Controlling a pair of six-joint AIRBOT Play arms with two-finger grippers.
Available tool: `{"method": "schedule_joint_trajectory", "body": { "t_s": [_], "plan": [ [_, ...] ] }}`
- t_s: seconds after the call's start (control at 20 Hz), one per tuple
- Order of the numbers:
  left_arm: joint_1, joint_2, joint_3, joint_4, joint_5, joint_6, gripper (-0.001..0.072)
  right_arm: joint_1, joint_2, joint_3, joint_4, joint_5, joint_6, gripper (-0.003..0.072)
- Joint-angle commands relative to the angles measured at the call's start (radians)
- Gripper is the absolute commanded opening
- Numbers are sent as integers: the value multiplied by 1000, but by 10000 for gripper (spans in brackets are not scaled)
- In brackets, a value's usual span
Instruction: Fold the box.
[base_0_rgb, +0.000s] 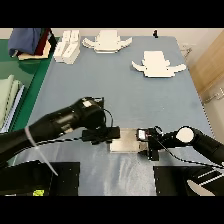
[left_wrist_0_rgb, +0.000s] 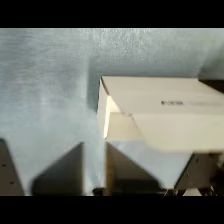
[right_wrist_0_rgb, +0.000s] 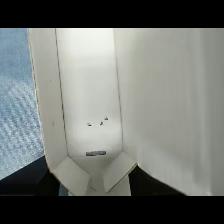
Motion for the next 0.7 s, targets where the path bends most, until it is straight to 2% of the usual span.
{"method": "schedule_joint_trajectory", "body": {
  "t_s": [0.0, 0.15, 0.25, 0.4, 0.5, 0.65],
  "plan": [
    [82, 145, 1, -38, -157, 179, 17, 0, 1, 1, 0, 0, 0, 500],
    [101, 222, 0, 79, -185, 299, 17, 0, 1, 1, 0, 0, 0, 501],
    [101, 231, -1, 150, -183, 400, 17, 0, 1, 1, 0, 0, 0, 500],
    [101, 231, -40, 171, -138, 625, 16, 0, 1, 1, 0, 1, 0, 500],
    [170, 254, -100, 74, -50, 861, 16, 0, 1, 1, 0, 1, 0, 500],
    [359, 315, -264, -206, 122, 1463, 16, 0, 1, 1, 0, 0, 0, 500]
  ]
}}
